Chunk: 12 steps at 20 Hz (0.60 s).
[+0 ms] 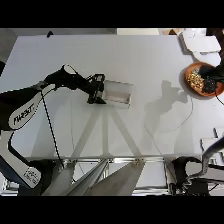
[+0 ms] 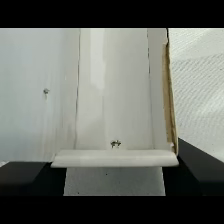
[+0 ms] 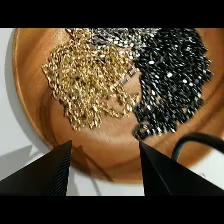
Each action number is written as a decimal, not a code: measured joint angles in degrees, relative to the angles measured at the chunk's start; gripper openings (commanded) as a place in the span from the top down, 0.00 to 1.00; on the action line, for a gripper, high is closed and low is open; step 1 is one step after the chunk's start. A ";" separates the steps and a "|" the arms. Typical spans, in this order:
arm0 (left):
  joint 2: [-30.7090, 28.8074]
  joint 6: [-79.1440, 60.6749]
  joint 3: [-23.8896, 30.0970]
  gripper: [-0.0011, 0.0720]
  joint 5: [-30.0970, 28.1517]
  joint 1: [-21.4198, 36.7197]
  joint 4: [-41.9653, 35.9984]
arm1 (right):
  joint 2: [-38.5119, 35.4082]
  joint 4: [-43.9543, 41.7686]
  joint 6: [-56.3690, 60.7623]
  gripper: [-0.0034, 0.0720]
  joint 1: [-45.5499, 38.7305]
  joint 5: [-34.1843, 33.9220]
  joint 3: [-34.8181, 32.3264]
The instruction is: Fold the box and place the chain.
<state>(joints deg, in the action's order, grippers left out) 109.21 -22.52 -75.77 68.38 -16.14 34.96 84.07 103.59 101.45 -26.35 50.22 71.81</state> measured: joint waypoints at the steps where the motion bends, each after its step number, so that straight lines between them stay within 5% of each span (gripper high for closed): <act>1: 0.00 0.00 0.00 0.51 0.00 -0.02 0.00 | 2.86 -0.90 -0.57 0.32 -0.28 0.00 2.10; 9: 0.00 0.00 0.00 0.51 0.00 0.00 0.00 | 18.01 -6.60 1.46 0.37 -1.51 0.09 11.63; 12: 0.00 0.00 0.00 0.51 0.02 0.00 0.00 | 19.80 -7.52 2.67 0.68 -1.92 0.44 12.22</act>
<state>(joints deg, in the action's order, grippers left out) 109.21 -22.52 -75.77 68.40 -16.14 34.96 103.88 96.07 104.12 -28.27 50.65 84.03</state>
